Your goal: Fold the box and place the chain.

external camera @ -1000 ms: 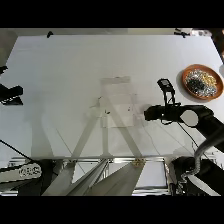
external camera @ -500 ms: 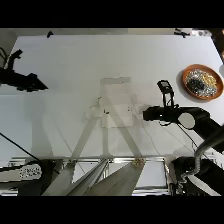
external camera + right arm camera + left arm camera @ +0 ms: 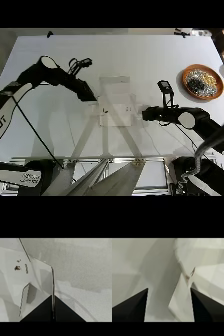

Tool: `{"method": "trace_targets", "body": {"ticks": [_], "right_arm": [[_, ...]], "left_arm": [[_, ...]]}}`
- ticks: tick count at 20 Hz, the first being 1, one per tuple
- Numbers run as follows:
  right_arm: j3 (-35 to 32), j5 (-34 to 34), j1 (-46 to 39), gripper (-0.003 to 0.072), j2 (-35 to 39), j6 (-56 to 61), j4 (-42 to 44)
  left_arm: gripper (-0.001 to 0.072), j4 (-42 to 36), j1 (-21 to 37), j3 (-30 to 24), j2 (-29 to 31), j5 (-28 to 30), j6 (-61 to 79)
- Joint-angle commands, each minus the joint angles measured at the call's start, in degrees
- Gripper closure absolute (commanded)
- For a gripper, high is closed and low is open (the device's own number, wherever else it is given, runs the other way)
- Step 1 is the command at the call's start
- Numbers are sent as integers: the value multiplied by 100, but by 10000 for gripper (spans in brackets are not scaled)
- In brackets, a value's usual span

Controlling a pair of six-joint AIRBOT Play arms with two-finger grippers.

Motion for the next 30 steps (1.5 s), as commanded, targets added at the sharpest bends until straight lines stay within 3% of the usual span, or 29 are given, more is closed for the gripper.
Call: {"method": "trace_targets", "body": {"ticks": [1,6,17,22,26,28,30], "right_arm": [[-4,59,7,673,-4,-2,55],[-4,284,7,673,-4,-15,55],[-4,284,7,673,-4,-15,57],[-4,289,7,673,-4,-15,55],[-4,319,7,673,-4,-17,55],[-4,361,7,673,-2,-17,52],[-4,415,7,673,-4,-20,52]], "left_arm": [[151,-872,-317,0,-289,293,949],[153,-1784,-321,2,-601,236,1580],[163,-2267,-402,4,-1036,146,2175],[227,-2227,-691,9,-1158,-299,2258],[442,-1878,-686,22,-1145,-634,2245],[482,-1788,-621,22,-1145,-623,2157],[635,-1731,-612,22,-1145,-595,2208]]}}
